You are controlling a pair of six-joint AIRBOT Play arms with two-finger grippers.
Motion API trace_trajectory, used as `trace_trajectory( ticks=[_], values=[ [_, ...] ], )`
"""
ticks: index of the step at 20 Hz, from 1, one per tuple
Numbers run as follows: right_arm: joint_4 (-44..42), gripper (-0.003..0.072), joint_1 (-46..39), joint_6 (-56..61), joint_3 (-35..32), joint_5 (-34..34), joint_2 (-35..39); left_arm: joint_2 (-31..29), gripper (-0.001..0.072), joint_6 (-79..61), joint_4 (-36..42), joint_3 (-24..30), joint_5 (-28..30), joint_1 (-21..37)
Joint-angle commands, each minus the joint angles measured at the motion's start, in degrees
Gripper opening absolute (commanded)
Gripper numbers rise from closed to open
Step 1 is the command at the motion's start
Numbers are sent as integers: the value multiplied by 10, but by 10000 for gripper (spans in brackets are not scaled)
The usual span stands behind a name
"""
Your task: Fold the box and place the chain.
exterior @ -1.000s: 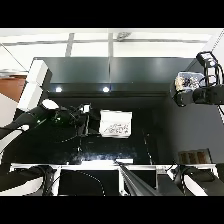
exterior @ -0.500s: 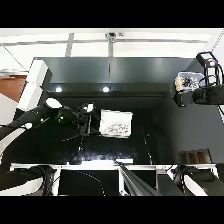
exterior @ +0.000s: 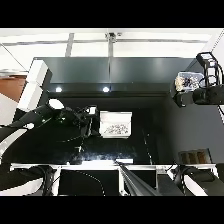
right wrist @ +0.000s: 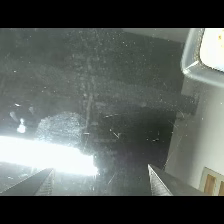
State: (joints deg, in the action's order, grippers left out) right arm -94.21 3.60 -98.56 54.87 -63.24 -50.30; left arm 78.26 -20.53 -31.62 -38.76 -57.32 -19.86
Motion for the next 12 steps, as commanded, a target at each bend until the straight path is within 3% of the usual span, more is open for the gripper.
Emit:
trace_trajectory(
  ticks=[1,12],
  values=[
    [0,708,0,0,0,0,0,0,714,11,-7,-1,13,-6],
    [0,708,0,0,0,0,0,0,706,32,-25,-1,41,-26]
  ],
)
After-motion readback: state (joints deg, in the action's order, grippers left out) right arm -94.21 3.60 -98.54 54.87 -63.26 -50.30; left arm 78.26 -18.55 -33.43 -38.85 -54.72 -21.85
